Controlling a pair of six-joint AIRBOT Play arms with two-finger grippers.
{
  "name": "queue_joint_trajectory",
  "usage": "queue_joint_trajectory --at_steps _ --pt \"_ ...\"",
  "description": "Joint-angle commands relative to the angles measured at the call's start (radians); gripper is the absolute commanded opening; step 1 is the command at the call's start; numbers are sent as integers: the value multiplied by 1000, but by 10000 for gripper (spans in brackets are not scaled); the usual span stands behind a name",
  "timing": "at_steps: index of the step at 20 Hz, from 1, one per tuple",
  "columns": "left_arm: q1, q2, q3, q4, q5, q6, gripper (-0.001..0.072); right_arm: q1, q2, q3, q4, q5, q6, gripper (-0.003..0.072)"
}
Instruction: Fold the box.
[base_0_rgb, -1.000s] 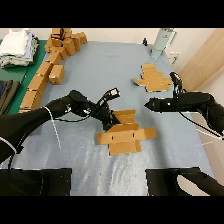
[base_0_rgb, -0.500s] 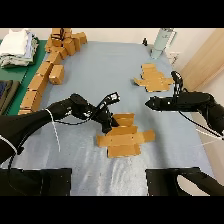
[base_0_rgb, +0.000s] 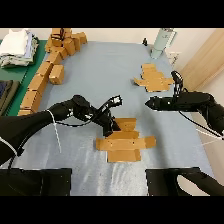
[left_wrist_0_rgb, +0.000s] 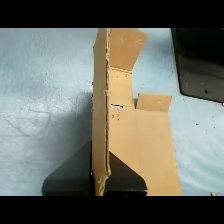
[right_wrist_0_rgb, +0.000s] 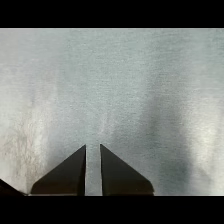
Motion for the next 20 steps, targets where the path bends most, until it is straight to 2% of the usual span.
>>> queue_joint_trajectory --at_steps 1,4,6,12,20 --pt "11 25 34 25 64 25 10 1 0 0 0 0 0 144" --pt "21 32 85 60 121 45 10 1 0 0 0 0 0 145" --pt "21 31 86 60 138 46 10 1 0 0 0 0 0 145" --pt "-14 0 42 58 128 46 10 1 0 0 0 1 0 144" --pt "-32 -34 39 51 109 42 11 1 0 0 0 0 -1 144"
